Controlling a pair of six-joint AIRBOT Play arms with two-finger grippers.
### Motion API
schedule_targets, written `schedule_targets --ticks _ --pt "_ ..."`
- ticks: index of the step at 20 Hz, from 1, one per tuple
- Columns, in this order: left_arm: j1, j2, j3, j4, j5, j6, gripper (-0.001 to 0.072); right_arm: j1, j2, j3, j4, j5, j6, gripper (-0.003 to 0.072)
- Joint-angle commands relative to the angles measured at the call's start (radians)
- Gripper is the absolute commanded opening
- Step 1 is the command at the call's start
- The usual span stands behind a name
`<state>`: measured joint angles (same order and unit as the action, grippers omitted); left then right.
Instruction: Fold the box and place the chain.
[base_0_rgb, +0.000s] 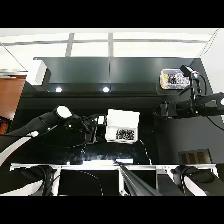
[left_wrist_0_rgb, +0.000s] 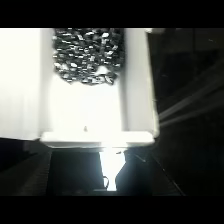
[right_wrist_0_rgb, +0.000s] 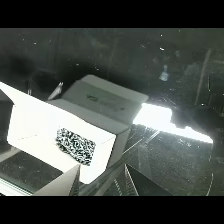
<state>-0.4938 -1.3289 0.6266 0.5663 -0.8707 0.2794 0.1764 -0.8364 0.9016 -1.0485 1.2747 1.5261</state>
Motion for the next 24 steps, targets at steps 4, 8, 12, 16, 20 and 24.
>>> schedule_targets --ticks 4,8,12,16,20,24 --pt "-0.011 -0.002 0.002 -0.005 0.049 -0.020 0.0712 0.000 0.000 0.000 0.000 -0.002 0.000 0.0343" --pt "-0.061 -0.002 0.002 0.001 0.063 -0.018 0.0712 0.000 0.000 0.000 0.000 -0.003 0.000 0.0343" --pt "-0.078 -0.002 0.002 -0.002 0.098 -0.022 0.0712 0.000 0.000 0.000 -0.001 -0.003 0.000 0.0343" --pt "-0.078 -0.002 0.002 -0.001 0.076 -0.057 0.0712 0.000 0.000 0.000 0.000 -0.002 0.000 0.0343" --pt "-0.078 0.007 0.002 0.023 0.074 -0.105 0.0713 0.000 0.000 0.000 -0.001 -0.003 0.000 0.0343" --pt "-0.079 0.012 0.002 0.058 0.072 -0.155 0.0713 0.000 0.000 0.000 -0.002 -0.003 -0.001 0.0343"
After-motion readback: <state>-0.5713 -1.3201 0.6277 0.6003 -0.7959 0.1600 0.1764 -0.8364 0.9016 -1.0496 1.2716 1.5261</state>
